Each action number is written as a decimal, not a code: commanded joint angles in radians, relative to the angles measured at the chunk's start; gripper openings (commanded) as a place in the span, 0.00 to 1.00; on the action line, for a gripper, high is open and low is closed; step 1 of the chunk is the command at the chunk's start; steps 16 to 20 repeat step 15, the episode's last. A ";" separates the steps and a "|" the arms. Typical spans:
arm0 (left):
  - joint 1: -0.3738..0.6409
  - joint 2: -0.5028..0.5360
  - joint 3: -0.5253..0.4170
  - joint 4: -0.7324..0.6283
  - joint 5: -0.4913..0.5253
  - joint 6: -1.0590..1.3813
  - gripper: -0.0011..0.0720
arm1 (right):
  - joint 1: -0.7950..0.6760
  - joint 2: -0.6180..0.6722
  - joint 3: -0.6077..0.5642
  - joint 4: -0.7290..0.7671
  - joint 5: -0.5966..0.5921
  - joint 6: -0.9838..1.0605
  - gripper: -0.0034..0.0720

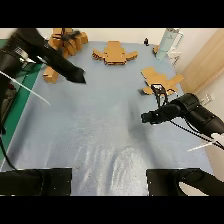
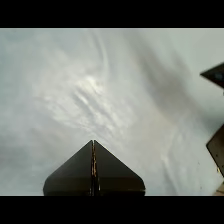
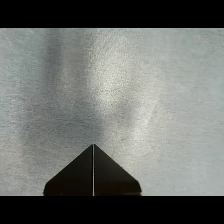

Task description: Fold the box.

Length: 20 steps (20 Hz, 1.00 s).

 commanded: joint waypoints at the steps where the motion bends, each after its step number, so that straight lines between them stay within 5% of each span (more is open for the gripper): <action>1: -0.188 0.054 -0.210 0.127 0.137 -0.162 0.03 | 0.000 0.000 0.001 0.000 0.000 0.000 0.05; 7: -0.302 0.133 -0.534 0.124 0.354 -0.269 0.03 | 0.000 0.000 0.001 0.000 0.000 0.000 0.05; 20: -0.312 0.133 -0.557 0.117 0.353 -0.267 0.03 | 0.000 0.000 0.001 0.000 0.000 0.000 0.05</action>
